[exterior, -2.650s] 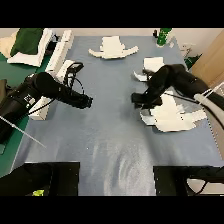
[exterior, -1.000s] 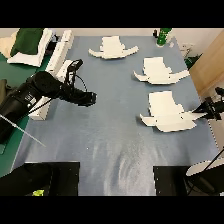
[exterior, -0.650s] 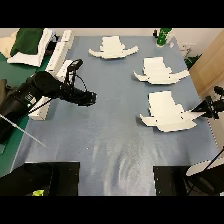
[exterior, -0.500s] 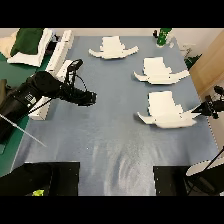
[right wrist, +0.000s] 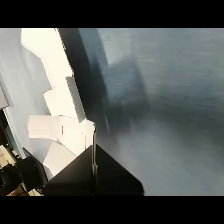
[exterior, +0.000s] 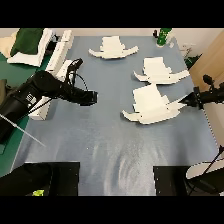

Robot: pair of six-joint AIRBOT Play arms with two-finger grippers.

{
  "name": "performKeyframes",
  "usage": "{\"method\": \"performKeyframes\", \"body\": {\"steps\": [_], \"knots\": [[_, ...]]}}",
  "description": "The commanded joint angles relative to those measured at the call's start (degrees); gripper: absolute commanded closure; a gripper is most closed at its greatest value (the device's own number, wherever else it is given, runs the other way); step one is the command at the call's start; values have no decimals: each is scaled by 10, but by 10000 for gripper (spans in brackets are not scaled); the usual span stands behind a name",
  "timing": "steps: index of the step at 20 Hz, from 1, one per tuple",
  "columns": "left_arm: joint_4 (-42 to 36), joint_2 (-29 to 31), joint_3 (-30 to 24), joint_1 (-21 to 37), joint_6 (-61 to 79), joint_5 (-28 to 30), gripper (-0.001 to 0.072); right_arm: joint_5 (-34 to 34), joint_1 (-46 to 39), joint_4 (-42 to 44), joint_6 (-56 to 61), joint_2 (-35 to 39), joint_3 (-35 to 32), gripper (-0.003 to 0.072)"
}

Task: Fold the box.

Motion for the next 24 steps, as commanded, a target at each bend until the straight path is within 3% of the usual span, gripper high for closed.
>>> {"method": "performKeyframes", "body": {"steps": [1, 7, 11, 14, 15, 16, 17, 24], "knots": [[-15, 0, 0, 1, -5, 9, 694, 104, 79, 34, 8, 83, -99, 685], [-14, 21, 0, 1, 12, -43, 695, 229, 189, 31, 88, 343, -369, 685], [-14, 76, -31, 1, 19, -85, 695, 234, 228, 10, 186, 528, -492, 685], [-14, 128, -91, 1, 19, -97, 695, 199, 248, -55, 258, 606, -530, 681], [-14, 143, -112, 1, 19, -100, 695, 175, 248, -79, 269, 607, -530, 607], [-14, 154, -127, 1, 19, -100, 695, 160, 248, -99, 272, 602, -530, 417], [-14, 162, -139, 1, 18, -100, 695, 159, 248, -116, 272, 593, -528, 328], [-14, 165, -148, 1, 19, -103, 694, 157, 248, -150, 194, 412, -424, 329]]}}
